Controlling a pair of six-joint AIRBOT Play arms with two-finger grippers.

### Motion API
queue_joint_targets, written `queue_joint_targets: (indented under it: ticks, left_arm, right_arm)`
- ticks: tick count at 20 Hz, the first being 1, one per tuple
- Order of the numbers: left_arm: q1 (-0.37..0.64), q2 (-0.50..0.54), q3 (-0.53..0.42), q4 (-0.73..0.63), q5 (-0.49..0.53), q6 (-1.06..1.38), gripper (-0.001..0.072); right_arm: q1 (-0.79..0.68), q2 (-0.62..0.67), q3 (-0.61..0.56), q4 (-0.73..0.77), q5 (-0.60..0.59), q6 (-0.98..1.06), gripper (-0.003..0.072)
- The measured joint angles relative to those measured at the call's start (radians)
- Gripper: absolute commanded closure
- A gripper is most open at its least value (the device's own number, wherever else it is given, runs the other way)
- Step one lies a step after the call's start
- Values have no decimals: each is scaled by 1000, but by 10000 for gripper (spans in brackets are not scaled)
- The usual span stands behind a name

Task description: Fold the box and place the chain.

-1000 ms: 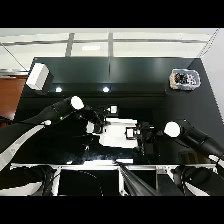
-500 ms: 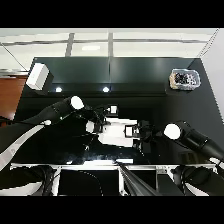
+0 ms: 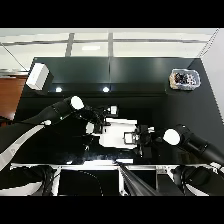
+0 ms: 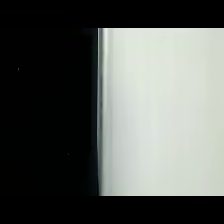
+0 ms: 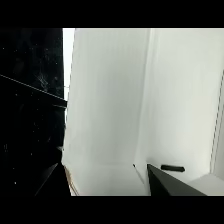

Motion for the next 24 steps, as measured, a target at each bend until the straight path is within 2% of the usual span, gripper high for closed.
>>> queue_joint_targets:
  ticks: [5, 11, 19, 24]
  left_arm:
    - [0, 0, 0, 0, -3, 0, 679]
    - [0, 0, 0, 0, -11, 0, 679]
    - [-2, 0, 0, 0, -23, -1, 679]
    - [-2, 0, 0, 0, -34, 2, 679]
  right_arm:
    - [68, -1, -35, 31, -147, 21, 52]
    - [50, 47, -21, 10, -218, 67, 52]
    - [-99, 78, 25, -13, -152, 80, 52]
    - [-142, 80, 31, 15, -127, 80, 52]
